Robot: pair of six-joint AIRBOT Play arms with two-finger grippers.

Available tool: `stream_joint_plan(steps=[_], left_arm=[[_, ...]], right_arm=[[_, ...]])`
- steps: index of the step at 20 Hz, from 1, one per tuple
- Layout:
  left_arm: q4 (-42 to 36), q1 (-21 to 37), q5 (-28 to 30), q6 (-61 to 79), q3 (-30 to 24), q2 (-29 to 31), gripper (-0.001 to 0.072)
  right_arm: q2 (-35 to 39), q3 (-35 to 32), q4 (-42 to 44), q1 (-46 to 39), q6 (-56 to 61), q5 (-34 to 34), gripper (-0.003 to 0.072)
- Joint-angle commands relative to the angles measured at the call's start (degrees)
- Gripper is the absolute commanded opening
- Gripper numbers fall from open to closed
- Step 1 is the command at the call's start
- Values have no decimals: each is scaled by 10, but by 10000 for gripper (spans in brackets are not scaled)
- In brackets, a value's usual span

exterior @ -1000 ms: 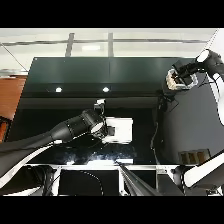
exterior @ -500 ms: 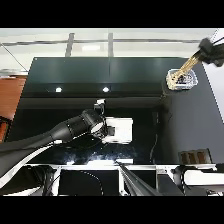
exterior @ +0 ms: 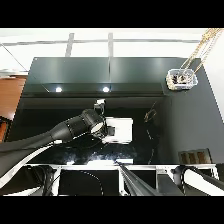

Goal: Fold the box and place the chain.

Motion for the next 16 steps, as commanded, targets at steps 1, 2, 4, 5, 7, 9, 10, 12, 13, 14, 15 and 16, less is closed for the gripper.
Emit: stream_joint_plan(steps=[1, 2, 4, 5, 7, 9, 10, 12, 13, 14, 15, 16], left_arm=[[0, 0, 0, 0, 0, 0, 27], [0, 0, 0, 0, 0, 0, 27], [0, 0, 0, 0, 0, 0, 27], [0, 0, 0, 0, 0, 0, 27], [0, 0, 0, 0, 0, 0, 27], [0, 0, 0, 0, 0, 0, 27], [0, 0, 0, 0, 0, 0, 26], [0, 0, 0, 0, 0, 0, 27], [0, 0, 0, 0, 0, 0, 27], [0, 0, 0, 0, 0, 0, 27], [0, 0, 0, 0, 0, 0, 27], [0, 0, 0, 0, 0, 0, 27]], right_arm=[[56, 21, 16, 18, -7, 40, 8], [72, 21, 9, 31, -7, 45, 8], [99, 21, -5, 65, -7, 63, 7], [108, 21, -14, 86, -6, 74, 7], [123, 20, -40, 133, -3, 115, 8], [126, 19, -82, 188, 0, 192, 8], [128, 11, -97, 217, 3, 213, 8], [131, -15, -101, 275, 6, 254, 8], [131, -28, -101, 303, 9, 269, 8], [130, -36, -102, 327, 8, 275, 8], [130, -43, -103, 348, 9, 273, 7], [130, -51, -101, 360, 13, 270, 7]])
